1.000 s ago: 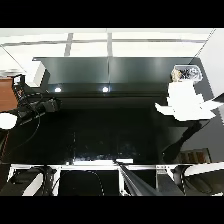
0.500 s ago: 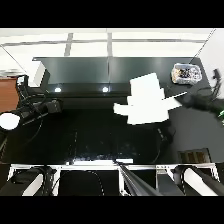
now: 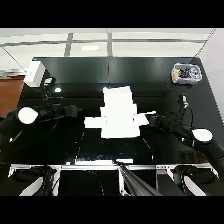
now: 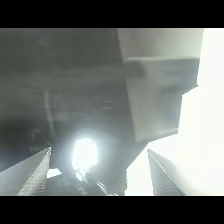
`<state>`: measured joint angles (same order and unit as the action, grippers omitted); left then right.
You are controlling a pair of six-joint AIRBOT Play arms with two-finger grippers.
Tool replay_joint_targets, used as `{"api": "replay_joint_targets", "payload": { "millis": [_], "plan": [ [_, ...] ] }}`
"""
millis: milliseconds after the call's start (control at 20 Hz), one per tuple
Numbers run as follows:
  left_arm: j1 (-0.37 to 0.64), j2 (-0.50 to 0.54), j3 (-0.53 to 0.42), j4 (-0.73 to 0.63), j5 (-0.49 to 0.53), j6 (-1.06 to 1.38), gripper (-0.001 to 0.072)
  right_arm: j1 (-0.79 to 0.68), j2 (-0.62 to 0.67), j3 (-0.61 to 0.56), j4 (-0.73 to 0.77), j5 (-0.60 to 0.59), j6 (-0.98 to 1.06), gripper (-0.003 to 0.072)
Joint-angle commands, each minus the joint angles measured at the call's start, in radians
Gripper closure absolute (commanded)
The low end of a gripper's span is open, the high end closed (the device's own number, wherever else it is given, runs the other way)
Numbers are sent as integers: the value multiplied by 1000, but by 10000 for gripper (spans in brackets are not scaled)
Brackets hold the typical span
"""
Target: Fold the box and place the chain.
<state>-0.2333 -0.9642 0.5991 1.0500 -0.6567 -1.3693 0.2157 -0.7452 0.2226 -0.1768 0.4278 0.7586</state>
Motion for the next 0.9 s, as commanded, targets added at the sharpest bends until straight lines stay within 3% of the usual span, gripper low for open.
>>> {"api": "replay_joint_targets", "payload": {
  "millis": [0,100,200,350,600,850],
  "plan": [
    [7,-154,111,-265,-126,151,6,85,10,-18,19,-49,0,656],
    [37,-301,192,-499,-294,347,6,86,10,-18,19,-46,0,656],
    [63,-436,266,-576,-410,343,7,86,10,-18,19,-46,0,656],
    [52,-589,370,-580,-491,340,7,85,11,-18,19,-47,0,656],
    [-26,-754,518,-607,-616,379,7,86,10,-18,19,-47,0,656],
    [-41,-867,655,-548,-917,531,25,86,10,-18,19,-47,0,656]
  ]
}}
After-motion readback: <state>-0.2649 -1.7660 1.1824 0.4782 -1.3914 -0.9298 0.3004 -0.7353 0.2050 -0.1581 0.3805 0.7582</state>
